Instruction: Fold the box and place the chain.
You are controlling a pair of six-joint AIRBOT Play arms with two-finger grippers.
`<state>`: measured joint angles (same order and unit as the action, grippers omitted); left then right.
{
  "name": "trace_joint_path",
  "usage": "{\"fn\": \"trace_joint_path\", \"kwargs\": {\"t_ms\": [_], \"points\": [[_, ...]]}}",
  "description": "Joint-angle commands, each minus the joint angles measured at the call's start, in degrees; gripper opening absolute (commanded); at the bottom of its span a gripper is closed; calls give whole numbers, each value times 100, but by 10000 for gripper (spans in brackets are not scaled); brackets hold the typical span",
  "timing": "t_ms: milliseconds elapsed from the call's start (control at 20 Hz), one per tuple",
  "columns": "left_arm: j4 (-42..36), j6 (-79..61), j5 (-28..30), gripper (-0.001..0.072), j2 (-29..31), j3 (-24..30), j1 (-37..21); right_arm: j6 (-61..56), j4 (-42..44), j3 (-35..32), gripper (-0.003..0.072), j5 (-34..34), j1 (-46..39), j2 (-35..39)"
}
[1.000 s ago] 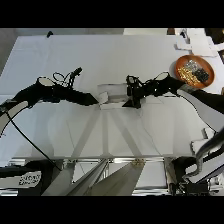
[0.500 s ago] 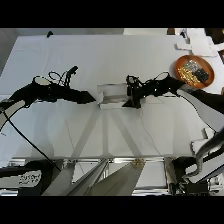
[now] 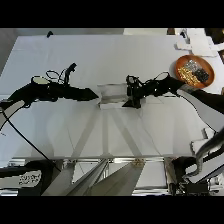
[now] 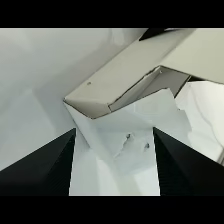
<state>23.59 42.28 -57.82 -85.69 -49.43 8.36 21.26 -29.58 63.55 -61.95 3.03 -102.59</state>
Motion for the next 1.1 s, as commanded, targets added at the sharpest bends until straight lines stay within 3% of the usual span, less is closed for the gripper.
{"fn": "trace_joint_path", "kwargs": {"t_ms": [0, 350, 600, 850, 1050], "points": [[-111, -24, 356, 540, 4, 0, 195, 0, 0, 2, 406, -2, 0, -2], [-103, 627, 931, 538, 4, 0, 627, -2, 0, 0, 406, -2, 0, -2], [-33, 942, 977, 508, 4, 0, 774, -2, 0, 0, 406, -2, 0, -2], [566, 1200, 1191, 506, 4, 0, 903, 0, 0, 0, 406, -2, 0, -2], [605, 1198, 1495, 490, 4, 0, 997, 0, 0, 0, 406, -2, 0, -2]]}}
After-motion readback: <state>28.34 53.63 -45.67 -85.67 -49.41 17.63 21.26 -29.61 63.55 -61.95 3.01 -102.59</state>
